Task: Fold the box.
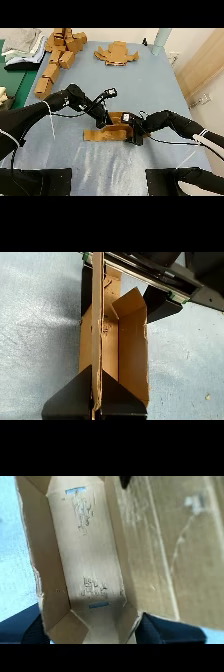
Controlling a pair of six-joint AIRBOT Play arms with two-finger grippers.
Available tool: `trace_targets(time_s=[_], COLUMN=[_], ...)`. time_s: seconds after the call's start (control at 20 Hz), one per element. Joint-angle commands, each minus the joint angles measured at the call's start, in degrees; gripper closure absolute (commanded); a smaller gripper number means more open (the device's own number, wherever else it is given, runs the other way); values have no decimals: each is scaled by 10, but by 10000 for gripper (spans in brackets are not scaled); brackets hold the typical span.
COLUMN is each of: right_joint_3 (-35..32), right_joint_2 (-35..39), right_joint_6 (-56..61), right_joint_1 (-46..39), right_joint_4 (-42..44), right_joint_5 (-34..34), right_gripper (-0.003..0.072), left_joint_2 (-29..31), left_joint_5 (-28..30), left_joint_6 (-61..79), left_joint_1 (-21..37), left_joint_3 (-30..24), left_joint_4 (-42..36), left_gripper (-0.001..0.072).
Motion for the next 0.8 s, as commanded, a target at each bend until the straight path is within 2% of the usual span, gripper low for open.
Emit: trace_targets(time_s=[0.0,0.1,0.2,0.75], right_joint_3=[0,0,0,0], right_joint_2=[-1,-2,-6,-12], right_joint_6=[-20,-20,-20,-20], right_joint_1=[1,1,1,0], right_joint_4=[0,0,0,-3], right_joint_5=[0,0,0,0], right_gripper=[-30,-26,99,102], left_joint_2=[0,0,0,0], left_joint_5=[0,0,0,0], left_joint_6=[0,0,0,0], left_joint_1=[0,0,0,0], left_joint_3=[0,0,0,0], left_joint_4=[0,0,0,0], left_gripper=[697,697,697,697])
